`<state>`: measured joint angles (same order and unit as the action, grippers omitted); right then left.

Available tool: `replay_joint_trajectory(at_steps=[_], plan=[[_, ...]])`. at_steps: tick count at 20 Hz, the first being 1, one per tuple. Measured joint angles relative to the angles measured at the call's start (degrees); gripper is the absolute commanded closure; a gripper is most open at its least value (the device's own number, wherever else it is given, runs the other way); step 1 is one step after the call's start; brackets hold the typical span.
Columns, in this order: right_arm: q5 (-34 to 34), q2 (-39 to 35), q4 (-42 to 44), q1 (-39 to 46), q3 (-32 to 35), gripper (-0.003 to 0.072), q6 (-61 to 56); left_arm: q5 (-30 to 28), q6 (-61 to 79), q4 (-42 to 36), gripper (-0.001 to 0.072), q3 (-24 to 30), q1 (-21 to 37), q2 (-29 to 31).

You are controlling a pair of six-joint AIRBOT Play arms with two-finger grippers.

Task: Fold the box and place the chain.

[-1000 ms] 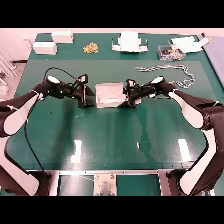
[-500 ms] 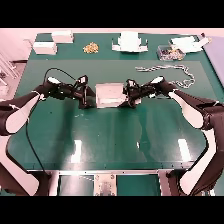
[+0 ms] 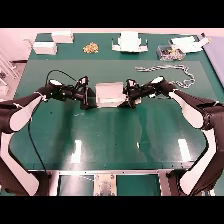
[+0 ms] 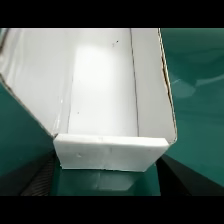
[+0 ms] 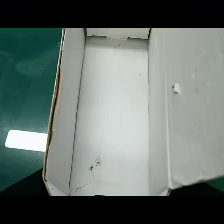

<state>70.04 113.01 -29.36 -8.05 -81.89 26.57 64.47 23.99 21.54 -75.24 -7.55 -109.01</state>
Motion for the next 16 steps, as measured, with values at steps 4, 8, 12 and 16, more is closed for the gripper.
replay_joint_trajectory(at_steps=[4, 8, 12, 16], plan=[[0.02, 0.00, 0.00, 0.00, 0.00, 0.0117, 0.00, -2.36, -0.52, 0.02, -0.0011, 0.00, -1.38, -0.09], [0.02, 0.00, 0.00, 0.00, 0.00, 0.0116, 0.00, -4.11, -0.92, 0.00, -0.0011, 0.00, -2.29, -0.09], [0.04, 0.00, 0.00, 0.00, 0.00, 0.0117, 0.00, -4.94, -1.25, -0.04, -0.0011, 0.00, -2.62, -0.09], [0.04, 0.00, 0.00, 0.00, 0.00, 0.0116, 0.02, -5.29, -1.60, -0.13, -0.0011, 0.00, -2.73, -0.09]])
